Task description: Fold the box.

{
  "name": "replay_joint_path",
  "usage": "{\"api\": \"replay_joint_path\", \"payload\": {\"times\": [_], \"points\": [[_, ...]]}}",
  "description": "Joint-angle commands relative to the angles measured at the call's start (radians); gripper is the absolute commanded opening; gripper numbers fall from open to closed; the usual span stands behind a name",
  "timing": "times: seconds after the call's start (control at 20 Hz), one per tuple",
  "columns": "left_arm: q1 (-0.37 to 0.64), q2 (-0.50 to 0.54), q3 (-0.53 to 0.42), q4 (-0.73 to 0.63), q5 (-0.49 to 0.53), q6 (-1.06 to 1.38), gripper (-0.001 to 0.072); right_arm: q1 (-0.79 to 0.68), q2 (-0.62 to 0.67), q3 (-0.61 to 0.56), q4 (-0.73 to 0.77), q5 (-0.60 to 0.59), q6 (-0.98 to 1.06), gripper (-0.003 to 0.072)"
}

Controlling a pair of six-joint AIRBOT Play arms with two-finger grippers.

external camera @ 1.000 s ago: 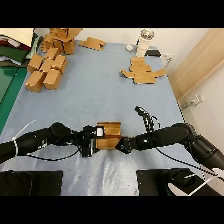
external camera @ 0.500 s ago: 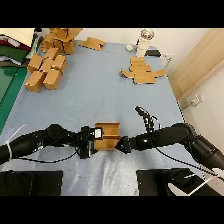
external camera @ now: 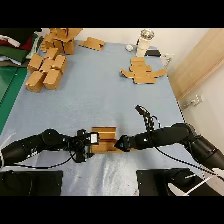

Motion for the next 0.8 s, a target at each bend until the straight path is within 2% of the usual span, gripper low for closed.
{"api": "replay_joint_path", "payload": {"times": [0.0,0.05,0.1,0.2,0.25,0.45,0.6,0.75], "points": [[0.001,0.005,-0.008,0.004,0.011,-0.001,0.0382,0.004,-0.011,0.001,0.005,0.007,0.044,0.0697],[0.001,0.005,-0.008,0.004,0.01,-0.001,0.0383,0.01,-0.019,0.001,0.019,0.007,0.043,0.0594],[0.001,0.005,-0.008,0.003,0.01,-0.001,0.0382,0.02,-0.03,0.001,0.039,0.019,0.042,0.0389],[0.001,0.002,-0.008,0.001,0.01,-0.001,0.0382,0.053,-0.051,0.001,0.051,0.069,0.042,0.0029],[0.001,-0.003,-0.008,0.001,0.009,-0.001,0.0382,0.075,-0.064,0.001,0.061,0.095,0.042,0.0004],[0.001,-0.015,-0.008,-0.002,0.003,-0.001,0.0382,0.158,-0.109,0.015,0.085,0.348,0.013,0.0003],[0.001,-0.015,-0.008,-0.002,0.002,-0.001,0.0382,0.156,-0.161,0.055,0.062,0.503,-0.004,0.0003],[0.001,-0.015,-0.008,-0.002,0.003,-0.001,0.0382,0.156,-0.284,0.087,0.032,0.533,-0.006,0.0003]]}}
